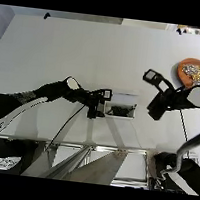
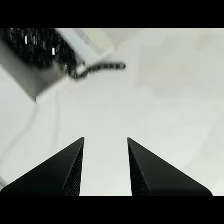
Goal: Fold the box and place the chain.
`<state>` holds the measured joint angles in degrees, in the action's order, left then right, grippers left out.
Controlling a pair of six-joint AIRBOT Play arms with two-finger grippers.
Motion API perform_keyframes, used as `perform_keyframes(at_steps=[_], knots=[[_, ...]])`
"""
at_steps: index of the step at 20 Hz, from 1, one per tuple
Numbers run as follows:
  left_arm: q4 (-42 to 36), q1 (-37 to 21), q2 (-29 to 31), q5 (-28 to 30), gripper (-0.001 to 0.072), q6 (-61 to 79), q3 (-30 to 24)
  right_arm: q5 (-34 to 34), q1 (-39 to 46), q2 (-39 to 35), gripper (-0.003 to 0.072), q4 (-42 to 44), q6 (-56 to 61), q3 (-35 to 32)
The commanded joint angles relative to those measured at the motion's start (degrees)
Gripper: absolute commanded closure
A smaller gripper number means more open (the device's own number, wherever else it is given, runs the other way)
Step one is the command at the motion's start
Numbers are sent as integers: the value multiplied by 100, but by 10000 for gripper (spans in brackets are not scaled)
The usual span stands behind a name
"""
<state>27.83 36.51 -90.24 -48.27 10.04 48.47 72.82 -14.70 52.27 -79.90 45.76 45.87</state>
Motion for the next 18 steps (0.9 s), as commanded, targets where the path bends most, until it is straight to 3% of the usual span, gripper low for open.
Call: perform_keyframes(at_steps=[1,4,6,8,9,18], knots=[[2,2,4,0,497,2,0,435,267,315,370,-131,-2369,-116],[2,2,4,2,497,2,0,348,267,992,375,-76,-2833,-251],[2,2,4,2,497,2,0,136,269,1408,475,247,-2957,-251],[2,2,4,2,497,2,0,96,269,1622,556,710,-3790,-251],[2,2,4,2,497,2,0,11,269,1622,647,859,-4046,-251],[2,2,4,2,497,2,0,186,319,1375,671,765,-4282,-256]])
